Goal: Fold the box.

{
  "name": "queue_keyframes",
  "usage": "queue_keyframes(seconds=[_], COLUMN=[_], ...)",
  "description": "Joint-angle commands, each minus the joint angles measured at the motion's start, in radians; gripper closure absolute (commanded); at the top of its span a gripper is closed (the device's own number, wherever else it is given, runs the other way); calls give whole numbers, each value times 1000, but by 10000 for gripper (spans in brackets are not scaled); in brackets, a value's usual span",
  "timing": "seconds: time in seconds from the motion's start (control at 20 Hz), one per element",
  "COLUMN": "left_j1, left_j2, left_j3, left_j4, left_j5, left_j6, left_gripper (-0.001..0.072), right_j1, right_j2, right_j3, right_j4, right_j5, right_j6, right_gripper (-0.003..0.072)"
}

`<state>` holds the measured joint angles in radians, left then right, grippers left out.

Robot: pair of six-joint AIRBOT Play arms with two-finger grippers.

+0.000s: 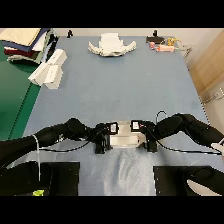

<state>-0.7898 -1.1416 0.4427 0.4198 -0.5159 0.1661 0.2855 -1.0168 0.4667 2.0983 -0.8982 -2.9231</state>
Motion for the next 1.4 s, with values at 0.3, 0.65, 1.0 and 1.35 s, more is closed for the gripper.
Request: queue_keyframes(seconds=[0.3, 0.65, 1.0, 1.35], left_j1=[-8, -8, -8, -8], left_j2=[-6, -6, -6, -6], left_j3=[1, 1, 1, 1], left_j4=[3, 3, 3, 3], left_j5=[12, 11, 11, 11], left_j6=[-2, -2, -2, -2], left_gripper=[321, 322, 322, 321], right_j1=[0, 0, 0, 0], right_j2=[0, 0, 0, 1], right_j3=[0, 0, 0, 0], right_j4=[0, 0, 3, -11], right_j5=[0, 0, 0, 8], right_j6=[-3, -3, -3, -1], right_gripper=[209, 209, 209, 14])
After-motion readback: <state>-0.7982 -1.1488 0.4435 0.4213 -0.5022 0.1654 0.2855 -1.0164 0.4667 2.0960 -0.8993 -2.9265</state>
